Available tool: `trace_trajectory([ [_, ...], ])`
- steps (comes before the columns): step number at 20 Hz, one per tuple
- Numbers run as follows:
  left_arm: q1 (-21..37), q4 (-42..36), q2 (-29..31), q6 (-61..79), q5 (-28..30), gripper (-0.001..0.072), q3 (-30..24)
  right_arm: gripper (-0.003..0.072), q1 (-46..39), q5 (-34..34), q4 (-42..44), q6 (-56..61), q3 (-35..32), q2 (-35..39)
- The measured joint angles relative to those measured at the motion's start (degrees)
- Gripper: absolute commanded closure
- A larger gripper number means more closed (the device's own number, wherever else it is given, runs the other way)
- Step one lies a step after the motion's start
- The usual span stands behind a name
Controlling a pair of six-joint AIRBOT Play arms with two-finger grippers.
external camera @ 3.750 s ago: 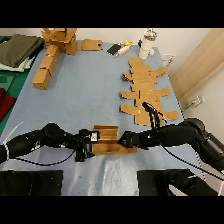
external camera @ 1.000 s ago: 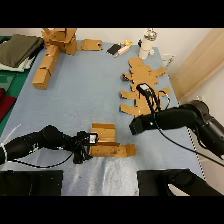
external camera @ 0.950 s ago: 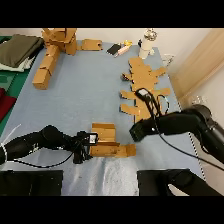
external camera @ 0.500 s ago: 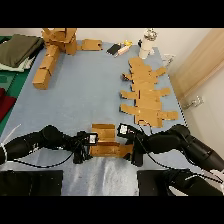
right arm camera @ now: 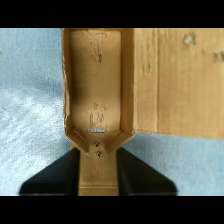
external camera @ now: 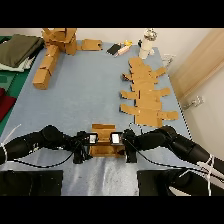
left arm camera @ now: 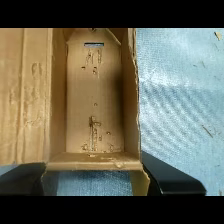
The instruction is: Fold the box.
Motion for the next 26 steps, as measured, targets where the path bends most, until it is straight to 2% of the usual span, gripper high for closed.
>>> trace_trajectory([
  [1, 0.00, 0.00, 0.00, 0.00, 0.00, 0.0149, 0.00, 0.0540, 0.11, 0.33, 0.17, -0.61, 0.00, -0.13],
  [13, 0.00, 0.02, 0.00, 0.02, 0.00, 0.0150, 0.00, 0.0542, 2.05, 3.08, 3.89, -4.92, -0.02, -1.84],
  [14, 0.00, 0.02, 0.02, 0.02, 0.00, 0.0150, 0.00, 0.0494, 2.73, 3.76, 4.09, -5.14, -0.02, -2.38],
  [16, 0.00, 0.04, 0.02, 0.04, 0.00, 0.0149, 0.00, 0.0138, 3.85, 5.20, 4.44, -5.51, -0.02, -3.43],
  [17, 0.00, 0.07, 0.02, 0.04, -0.02, 0.0150, 0.00, 0.0087, 4.24, 5.90, 4.55, -5.64, 0.00, -3.87],
  [26, 0.00, 0.02, 0.02, 0.00, -0.04, 0.0150, 0.00, 0.0116, 5.22, 7.23, 3.39, -3.80, 0.11, -4.20],
])
